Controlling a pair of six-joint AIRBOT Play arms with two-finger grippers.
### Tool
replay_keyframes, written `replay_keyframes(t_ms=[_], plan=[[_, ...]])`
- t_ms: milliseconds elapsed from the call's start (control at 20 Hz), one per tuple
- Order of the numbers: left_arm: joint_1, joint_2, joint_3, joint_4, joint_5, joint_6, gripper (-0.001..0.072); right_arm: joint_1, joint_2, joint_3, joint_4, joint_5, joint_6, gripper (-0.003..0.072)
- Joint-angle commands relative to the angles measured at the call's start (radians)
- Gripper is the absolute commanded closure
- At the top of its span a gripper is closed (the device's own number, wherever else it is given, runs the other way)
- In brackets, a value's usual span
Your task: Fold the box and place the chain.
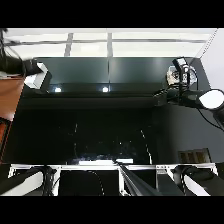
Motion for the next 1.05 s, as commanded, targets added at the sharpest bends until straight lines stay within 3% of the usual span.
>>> replay_keyframes(t_ms=[0, 100, 250, 550, 1000], plan=[[-0.09, 0.37, -0.487, -0.035, 0.217, 0.096, 0.0681, -0.007, -0.025, -0.039, -0.126, -0.061, 0.103, 0.0671], [-0.096, 0.542, -0.677, -0.042, 0.278, 0.08, 0.0682, -0.055, -0.026, -0.061, -0.128, -0.034, 0.258, 0.0671], [-0.093, 0.731, -0.81, -0.04, 0.299, 0.081, 0.0681, -0.083, -0.026, -0.061, -0.122, -0.003, 0.291, 0.0671], [-0.093, 0.888, -0.824, -0.037, 0.295, 0.081, 0.0681, -0.083, -0.026, -0.061, -0.121, -0.001, 0.291, 0.0671], [-0.093, 0.888, -0.824, -0.037, 0.295, 0.081, 0.0681, -0.083, -0.026, -0.061, -0.121, -0.002, 0.291, 0.067]])
